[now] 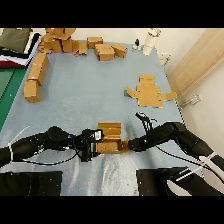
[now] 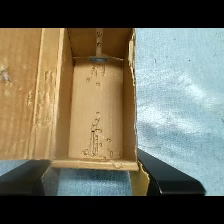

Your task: Fold the box.

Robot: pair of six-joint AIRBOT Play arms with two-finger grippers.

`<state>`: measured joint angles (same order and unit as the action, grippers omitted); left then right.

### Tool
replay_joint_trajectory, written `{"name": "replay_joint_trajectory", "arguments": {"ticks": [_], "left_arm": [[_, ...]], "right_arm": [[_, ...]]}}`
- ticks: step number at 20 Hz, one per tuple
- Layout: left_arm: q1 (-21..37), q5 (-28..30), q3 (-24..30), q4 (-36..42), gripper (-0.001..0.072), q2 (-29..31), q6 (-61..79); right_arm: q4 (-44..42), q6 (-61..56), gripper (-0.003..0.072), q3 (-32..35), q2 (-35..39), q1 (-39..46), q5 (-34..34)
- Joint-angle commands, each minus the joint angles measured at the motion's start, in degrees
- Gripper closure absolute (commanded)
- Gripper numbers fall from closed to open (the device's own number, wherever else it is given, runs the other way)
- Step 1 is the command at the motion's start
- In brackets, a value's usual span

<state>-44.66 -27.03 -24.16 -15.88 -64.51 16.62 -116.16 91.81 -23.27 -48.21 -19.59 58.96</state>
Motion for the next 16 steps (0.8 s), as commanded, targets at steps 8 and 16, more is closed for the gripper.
{"name": "replay_joint_trajectory", "arguments": {"ticks": [8, 16], "left_arm": [[0.0, 0.0, -0.1, 0.0, 0.0339, 0.0, 0.0], [0.0, 0.0, -0.1, 0.0, 0.0340, 0.0, 0.0]], "right_arm": [[-5.0, 1.0, 0.0500, -2.5, 4.6, -0.2, 1.7], [-11.4, 1.9, 0.0500, -2.9, 4.7, -0.7, 1.3]]}}
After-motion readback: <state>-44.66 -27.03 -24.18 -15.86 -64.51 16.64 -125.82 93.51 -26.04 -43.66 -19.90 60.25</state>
